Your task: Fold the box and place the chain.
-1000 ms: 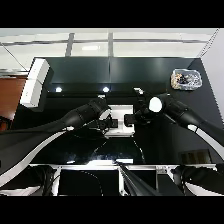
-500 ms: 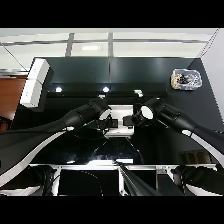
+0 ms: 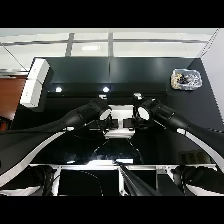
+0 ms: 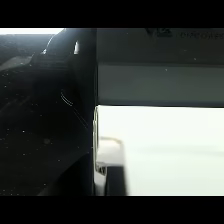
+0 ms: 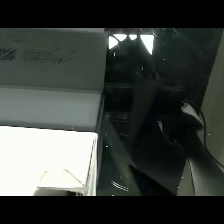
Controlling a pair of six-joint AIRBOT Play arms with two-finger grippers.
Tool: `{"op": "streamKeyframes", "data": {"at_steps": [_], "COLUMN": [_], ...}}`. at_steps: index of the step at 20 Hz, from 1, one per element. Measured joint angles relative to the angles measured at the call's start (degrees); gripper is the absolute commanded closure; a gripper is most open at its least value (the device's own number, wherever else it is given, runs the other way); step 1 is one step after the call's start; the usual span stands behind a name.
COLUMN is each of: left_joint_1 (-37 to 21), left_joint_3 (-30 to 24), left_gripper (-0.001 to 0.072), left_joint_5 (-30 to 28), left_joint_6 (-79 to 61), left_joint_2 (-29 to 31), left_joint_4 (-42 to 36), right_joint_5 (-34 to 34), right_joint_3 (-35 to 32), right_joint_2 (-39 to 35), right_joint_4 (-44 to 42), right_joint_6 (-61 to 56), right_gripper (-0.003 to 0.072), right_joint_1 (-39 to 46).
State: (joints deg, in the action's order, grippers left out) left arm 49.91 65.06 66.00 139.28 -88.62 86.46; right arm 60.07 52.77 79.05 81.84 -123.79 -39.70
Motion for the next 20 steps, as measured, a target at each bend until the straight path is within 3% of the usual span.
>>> {"op": "streamKeyframes", "data": {"at_steps": [1, 2, 3, 4, 6, 12, 13, 14, 16, 18, 20], "left_joint_1": [0.00, 0.00, 0.00, 0.00, 0.04, 0.04, 0.04, 0.04, 0.04, 0.04, 0.04], "left_joint_3": [0.00, 0.00, 0.00, 0.00, 0.02, 0.04, 0.04, 0.04, 0.04, 0.04, 0.04], "left_gripper": [0.0677, 0.0677, 0.0677, 0.0677, 0.0677, 0.0677, 0.0677, 0.0677, 0.0677, 0.0677, 0.0677], "left_joint_5": [0.00, -0.02, -0.11, -0.15, -0.28, -0.17, -0.15, -0.13, 0.17, 0.11, 0.00], "left_joint_6": [0.00, 0.00, 0.00, 0.00, 0.13, 0.00, -0.02, -0.02, -0.02, -0.02, -0.02], "left_joint_2": [0.00, 0.00, 0.00, 0.00, 0.00, 0.00, 0.00, 0.00, 0.00, 0.00, 0.00], "left_joint_4": [0.02, 0.02, -0.20, -0.22, -0.37, -0.11, -0.07, -0.02, 0.07, 0.02, -0.07], "right_joint_5": [0.07, 0.07, -0.02, -0.02, -0.09, 0.11, 0.11, 0.17, 0.46, 0.26, 0.28], "right_joint_3": [0.00, 0.00, 0.02, 0.02, 0.02, 0.07, 0.07, 0.07, 0.02, 0.02, 0.04], "right_joint_2": [0.09, 0.20, 0.31, 0.37, 0.44, 0.55, 0.55, 0.55, 0.59, 0.59, 0.59], "right_joint_4": [0.02, 0.04, -0.09, -0.13, -0.11, 0.04, 0.04, 0.07, 0.17, -0.04, -0.15], "right_joint_6": [-0.13, -0.31, -0.61, -0.72, -0.98, -2.05, -2.10, -2.25, -2.29, -2.32, -2.43], "right_gripper": [0.0396, 0.0499, 0.0521, 0.0628, 0.0672, 0.0668, 0.0621, 0.0515, 0.0518, 0.0671, 0.0671], "right_joint_1": [-0.07, -0.04, -0.04, -0.07, -0.15, -0.15, -0.15, -0.15, -0.15, -0.15, -0.17]}}
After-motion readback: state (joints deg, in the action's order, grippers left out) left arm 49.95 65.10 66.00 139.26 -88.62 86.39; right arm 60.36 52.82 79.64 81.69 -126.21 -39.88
